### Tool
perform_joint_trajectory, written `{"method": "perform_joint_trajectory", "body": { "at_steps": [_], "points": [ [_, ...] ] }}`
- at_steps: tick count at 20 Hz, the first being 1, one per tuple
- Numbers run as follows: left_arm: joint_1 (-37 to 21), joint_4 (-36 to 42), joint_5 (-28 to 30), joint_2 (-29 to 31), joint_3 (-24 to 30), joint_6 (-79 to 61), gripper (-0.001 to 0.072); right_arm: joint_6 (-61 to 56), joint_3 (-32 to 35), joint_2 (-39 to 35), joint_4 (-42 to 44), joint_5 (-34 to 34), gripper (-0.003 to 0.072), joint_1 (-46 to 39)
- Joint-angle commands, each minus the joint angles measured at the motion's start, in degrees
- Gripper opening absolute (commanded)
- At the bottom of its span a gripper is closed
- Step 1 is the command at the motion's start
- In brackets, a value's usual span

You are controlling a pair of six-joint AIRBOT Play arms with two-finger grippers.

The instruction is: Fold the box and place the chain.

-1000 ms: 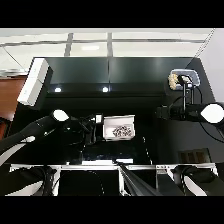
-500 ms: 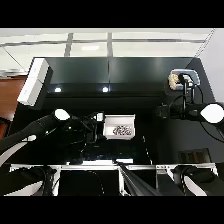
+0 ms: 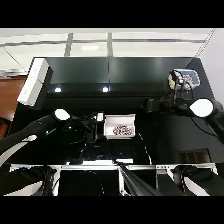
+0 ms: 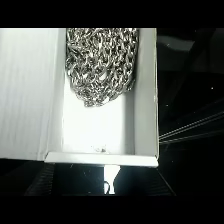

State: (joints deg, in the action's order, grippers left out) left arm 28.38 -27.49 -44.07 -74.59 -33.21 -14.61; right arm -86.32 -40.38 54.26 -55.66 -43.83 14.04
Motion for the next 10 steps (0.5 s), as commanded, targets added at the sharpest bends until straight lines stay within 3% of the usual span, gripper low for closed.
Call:
{"method": "perform_joint_trajectory", "body": {
  "at_steps": [1,4,7,10],
  "points": [
    [0.0,-0.1,0.1,0.0,0.0,0.0,0.0342,9.7,-2.5,6.1,11.3,4.5,0.0720,3.5],
    [0.0,-0.1,0.1,0.0,0.0,0.0,0.0342,24.5,-4.2,9.5,11.9,2.6,0.0720,6.8],
    [0.0,-0.1,0.1,0.0,0.0,0.0,0.0342,46.7,-4.2,9.5,11.9,-5.9,0.0720,8.2],
    [0.0,-0.1,0.1,0.0,0.0,0.0,0.0342,58.6,-4.2,9.5,11.0,-11.9,0.0720,8.5]
  ]
}}
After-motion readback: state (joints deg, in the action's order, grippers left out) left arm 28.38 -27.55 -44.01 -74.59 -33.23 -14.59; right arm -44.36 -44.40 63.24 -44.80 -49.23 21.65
